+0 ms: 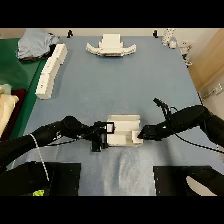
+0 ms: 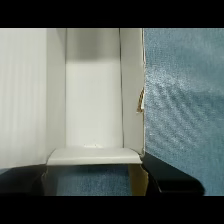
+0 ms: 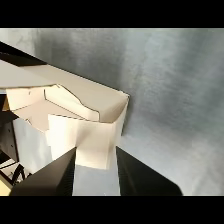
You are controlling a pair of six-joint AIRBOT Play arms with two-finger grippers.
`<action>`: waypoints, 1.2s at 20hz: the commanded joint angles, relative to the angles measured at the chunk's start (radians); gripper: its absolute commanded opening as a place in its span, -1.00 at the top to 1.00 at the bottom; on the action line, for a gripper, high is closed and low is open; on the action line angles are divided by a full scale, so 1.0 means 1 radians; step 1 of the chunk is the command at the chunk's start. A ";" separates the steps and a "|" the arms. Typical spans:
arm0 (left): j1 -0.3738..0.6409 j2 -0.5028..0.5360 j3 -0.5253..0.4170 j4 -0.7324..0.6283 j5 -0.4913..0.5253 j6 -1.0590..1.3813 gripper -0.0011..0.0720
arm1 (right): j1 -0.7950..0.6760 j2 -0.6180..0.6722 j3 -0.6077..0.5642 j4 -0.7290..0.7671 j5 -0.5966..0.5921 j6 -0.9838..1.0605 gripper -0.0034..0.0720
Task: Fold the box.
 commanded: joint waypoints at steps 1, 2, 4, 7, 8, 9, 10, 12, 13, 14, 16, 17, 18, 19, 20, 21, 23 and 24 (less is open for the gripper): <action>0.000 0.001 0.000 0.000 0.000 0.000 -0.34 | 0.074 -0.048 0.022 -0.025 0.075 0.061 -0.14; 0.000 0.001 0.000 0.000 0.000 0.000 -0.34 | 0.106 -0.066 0.043 -0.067 0.103 0.108 -0.14; 0.000 0.001 0.000 0.000 0.000 0.000 -0.34 | 0.176 -0.101 0.097 -0.182 0.121 0.224 -0.14; 0.000 0.001 0.000 0.000 0.000 0.000 -0.34 | 0.302 -0.164 0.177 -0.406 0.104 0.462 -0.14; 0.000 0.001 0.000 0.000 0.000 0.000 -0.34 | 0.348 -0.188 0.204 -0.479 0.085 0.543 -0.14; 0.000 0.001 0.000 0.000 0.000 0.000 -0.34 | 0.390 -0.210 0.228 -0.538 0.063 0.608 -0.14; 0.000 0.001 0.000 0.000 0.000 0.000 -0.34 | 0.432 -0.231 0.251 -0.588 0.040 0.668 -0.14; 0.000 0.001 0.000 0.000 0.000 0.000 -0.34 | 0.498 -0.260 0.283 -0.666 0.015 0.790 -0.14; 0.000 0.001 0.000 0.000 0.000 0.000 -0.34 | 0.519 -0.270 0.291 -0.692 0.014 0.842 -0.14; 0.000 0.001 0.000 0.000 0.000 0.000 -0.34 | 0.537 -0.281 0.295 -0.700 0.011 0.884 -0.14; 0.000 0.001 0.000 0.000 0.000 0.000 -0.34 | 0.565 -0.303 0.300 -0.703 0.012 0.943 -0.14; 0.000 0.001 0.000 0.000 0.000 0.000 -0.34 | 0.578 -0.314 0.303 -0.704 0.013 0.969 -0.14; 0.000 0.001 0.000 0.000 0.000 0.000 -0.34 | 0.587 -0.325 0.309 -0.705 0.013 0.988 -0.14; 0.000 0.001 0.000 0.000 0.000 0.000 -0.34 | 0.595 -0.337 0.314 -0.708 0.015 1.005 -0.14; 0.000 0.001 0.000 0.000 0.000 0.000 -0.34 | 0.601 -0.349 0.316 -0.716 0.016 1.028 -0.14; 0.000 0.001 0.000 0.000 0.000 0.000 -0.34 | 0.602 -0.362 0.320 -0.722 0.015 1.044 -0.14; 0.000 0.001 0.000 0.000 0.000 0.000 -0.34 | 0.602 -0.377 0.320 -0.738 0.016 1.070 0.03; 0.000 0.001 0.000 0.000 0.000 0.000 -0.34 | 0.602 -0.381 0.320 -0.746 0.015 1.073 0.11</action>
